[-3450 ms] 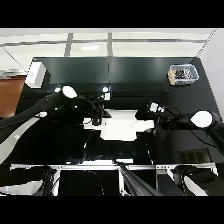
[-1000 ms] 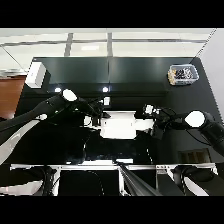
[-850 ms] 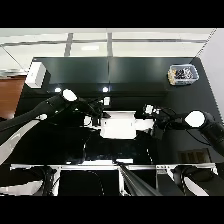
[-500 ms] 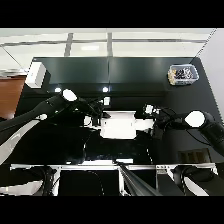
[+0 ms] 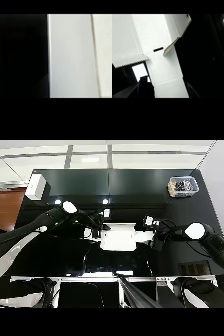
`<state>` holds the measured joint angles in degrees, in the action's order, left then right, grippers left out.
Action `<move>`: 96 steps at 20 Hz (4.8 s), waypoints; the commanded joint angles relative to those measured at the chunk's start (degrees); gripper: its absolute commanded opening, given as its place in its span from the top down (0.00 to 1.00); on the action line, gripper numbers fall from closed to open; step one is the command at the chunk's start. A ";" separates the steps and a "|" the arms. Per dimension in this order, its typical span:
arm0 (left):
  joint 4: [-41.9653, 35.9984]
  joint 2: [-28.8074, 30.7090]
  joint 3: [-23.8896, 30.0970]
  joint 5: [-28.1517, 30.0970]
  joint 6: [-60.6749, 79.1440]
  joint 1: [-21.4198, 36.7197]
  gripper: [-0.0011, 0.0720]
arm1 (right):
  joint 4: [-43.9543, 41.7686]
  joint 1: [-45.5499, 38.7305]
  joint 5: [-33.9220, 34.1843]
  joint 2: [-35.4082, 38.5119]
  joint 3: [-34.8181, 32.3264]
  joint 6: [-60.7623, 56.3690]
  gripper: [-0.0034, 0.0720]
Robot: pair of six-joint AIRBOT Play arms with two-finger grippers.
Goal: Fold the box and place the chain.
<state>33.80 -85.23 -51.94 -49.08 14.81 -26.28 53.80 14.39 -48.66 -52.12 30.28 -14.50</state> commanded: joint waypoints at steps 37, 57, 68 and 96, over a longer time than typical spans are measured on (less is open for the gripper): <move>0.00 -0.04 -0.04 0.02 0.02 -0.02 0.95 | -11.78 8.26 -0.66 -11.78 0.28 16.11 0.01; -0.04 -0.04 -0.04 -0.02 0.02 -0.04 0.95 | -10.54 10.80 12.52 -5.33 0.44 14.05 0.01; -0.24 -0.04 -0.04 -0.11 -0.04 -0.04 0.95 | -14.84 4.76 12.09 -5.35 0.48 14.49 0.01; -1.01 -0.68 -1.16 -1.36 -4.61 -0.20 0.95 | -22.18 4.15 6.91 -20.00 2.67 34.40 0.01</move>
<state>32.64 -85.89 -52.51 -49.84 11.77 -26.46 31.57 18.55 -41.85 -72.07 32.91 20.34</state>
